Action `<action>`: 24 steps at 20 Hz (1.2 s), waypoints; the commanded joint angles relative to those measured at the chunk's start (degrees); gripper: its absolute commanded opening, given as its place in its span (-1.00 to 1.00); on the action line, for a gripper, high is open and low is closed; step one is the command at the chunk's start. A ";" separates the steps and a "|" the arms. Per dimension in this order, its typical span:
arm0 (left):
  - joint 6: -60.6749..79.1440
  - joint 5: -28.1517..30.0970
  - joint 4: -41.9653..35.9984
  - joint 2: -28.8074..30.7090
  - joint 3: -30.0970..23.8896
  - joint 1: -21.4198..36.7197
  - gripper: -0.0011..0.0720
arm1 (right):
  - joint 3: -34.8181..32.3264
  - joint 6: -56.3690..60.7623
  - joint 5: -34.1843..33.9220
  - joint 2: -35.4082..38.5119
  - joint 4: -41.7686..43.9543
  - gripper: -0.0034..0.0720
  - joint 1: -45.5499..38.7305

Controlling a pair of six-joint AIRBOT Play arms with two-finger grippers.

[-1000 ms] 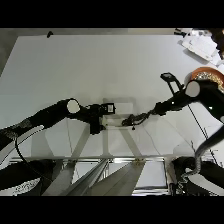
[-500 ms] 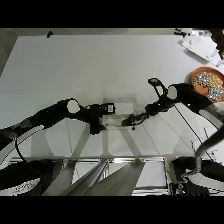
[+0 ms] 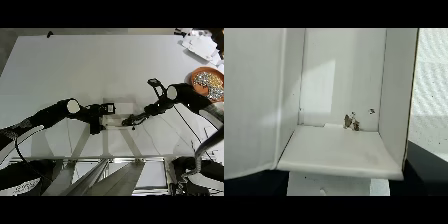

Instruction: Fold the box and place the chain.

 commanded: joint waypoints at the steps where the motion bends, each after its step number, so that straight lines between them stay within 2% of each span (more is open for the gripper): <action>1: 0.00 0.00 0.00 -0.02 0.02 -0.02 0.16 | 0.09 -0.09 -0.44 3.52 0.42 -0.88 0.04; 9: 0.00 0.00 0.00 -0.02 0.02 -0.02 0.16 | 0.11 -0.39 2.73 23.06 1.38 -0.88 0.04; 13: 0.00 0.00 0.00 -0.02 0.02 -0.02 0.16 | 0.09 -0.26 3.34 30.29 7.21 -0.88 0.09; 18: 0.00 0.00 0.00 -0.02 0.02 -0.02 0.16 | 0.11 -0.26 2.47 32.61 14.80 -0.88 4.96; 24: 0.00 0.00 0.00 -0.02 0.02 -0.02 0.16 | 0.09 0.24 -7.34 31.61 21.51 -0.88 14.73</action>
